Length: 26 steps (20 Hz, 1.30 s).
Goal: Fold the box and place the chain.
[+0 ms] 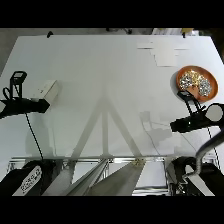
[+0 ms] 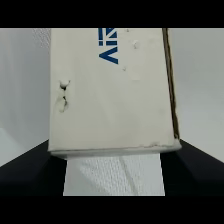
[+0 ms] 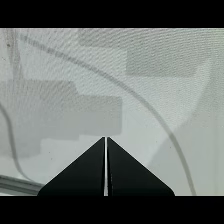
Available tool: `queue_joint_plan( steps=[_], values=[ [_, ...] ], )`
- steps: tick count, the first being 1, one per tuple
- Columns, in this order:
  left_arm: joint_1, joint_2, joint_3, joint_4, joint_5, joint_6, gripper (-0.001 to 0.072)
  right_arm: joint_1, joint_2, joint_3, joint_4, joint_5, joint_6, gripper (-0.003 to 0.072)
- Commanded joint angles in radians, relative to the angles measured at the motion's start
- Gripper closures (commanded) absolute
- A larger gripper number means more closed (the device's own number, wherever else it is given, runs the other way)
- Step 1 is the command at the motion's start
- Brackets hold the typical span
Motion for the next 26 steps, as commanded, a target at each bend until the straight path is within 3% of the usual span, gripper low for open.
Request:
queue_joint_plan(
  steps=[1,2,4,6,7,12,20,26],
  values=[
    [0.013,-0.063,-0.015,0.004,-0.012,-0.034,0.0219,-0.001,0.0,0.0,0.0,0.0,0.0,0.0666],
    [0.013,-0.064,-0.015,0.004,-0.013,-0.035,0.0136,-0.001,0.0,0.0,0.0,0.0,0.0,0.0666],
    [0.013,-0.064,-0.015,0.004,-0.02,-0.035,0.006,-0.001,0.0,0.0,0.0,0.0,0.0,0.0666],
    [0.013,-0.064,-0.015,0.005,-0.033,-0.035,0.0052,-0.001,0.0,0.0,0.0,0.0,0.0,0.0666],
    [0.013,-0.064,-0.015,0.005,-0.043,-0.037,0.0011,-0.001,0.0,0.0,0.0,0.0,0.0,0.0666],
    [0.013,-0.013,-0.015,0.056,-0.111,-0.129,0.001,-0.001,0.0,0.0,0.0,0.0,0.0,0.0666],
    [0.003,0.269,-0.015,0.06,-0.153,-0.128,0.0013,-0.001,0.0,0.0,0.0,0.0,0.0,0.0666],
    [0.003,0.291,-0.015,0.06,-0.152,-0.128,0.0013,-0.001,0.0,0.0,0.0,0.0,0.0,0.0666]
  ],
)
